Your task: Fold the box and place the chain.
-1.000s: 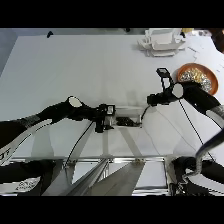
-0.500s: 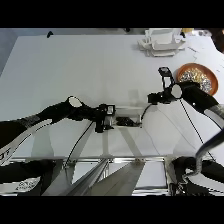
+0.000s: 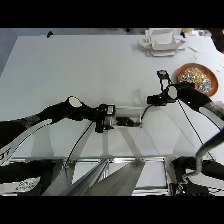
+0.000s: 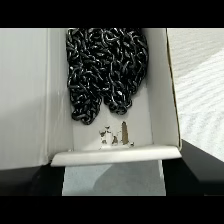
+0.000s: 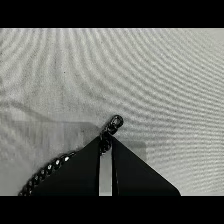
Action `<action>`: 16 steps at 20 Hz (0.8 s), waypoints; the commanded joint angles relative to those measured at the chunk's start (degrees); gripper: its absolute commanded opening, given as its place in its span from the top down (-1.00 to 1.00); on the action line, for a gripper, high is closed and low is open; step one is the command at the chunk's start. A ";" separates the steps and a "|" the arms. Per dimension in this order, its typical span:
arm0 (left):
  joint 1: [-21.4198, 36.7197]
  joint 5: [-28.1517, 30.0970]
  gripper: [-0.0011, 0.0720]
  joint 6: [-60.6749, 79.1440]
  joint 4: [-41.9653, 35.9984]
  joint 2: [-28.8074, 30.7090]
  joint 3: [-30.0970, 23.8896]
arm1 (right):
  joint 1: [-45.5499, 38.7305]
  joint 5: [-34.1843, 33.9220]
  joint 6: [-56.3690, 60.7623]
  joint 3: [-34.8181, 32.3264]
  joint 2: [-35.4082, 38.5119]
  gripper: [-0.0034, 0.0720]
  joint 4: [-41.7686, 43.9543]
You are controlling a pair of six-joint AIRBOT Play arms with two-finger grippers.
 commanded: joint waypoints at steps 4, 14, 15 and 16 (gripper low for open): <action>0.02 0.00 0.23 0.00 0.00 0.02 0.02 | 0.09 5.20 -3.32 -0.02 7.34 0.87 -2.95; 0.02 0.00 0.23 0.00 0.00 0.02 0.02 | 5.92 18.47 -16.79 -0.02 36.11 0.86 15.96; 0.02 0.00 0.23 0.00 0.00 0.02 0.02 | 6.64 17.29 -18.18 -0.02 38.07 0.86 20.04; 0.02 0.00 0.23 0.00 0.00 0.02 0.02 | 7.17 15.89 -19.58 -0.02 39.58 0.86 23.61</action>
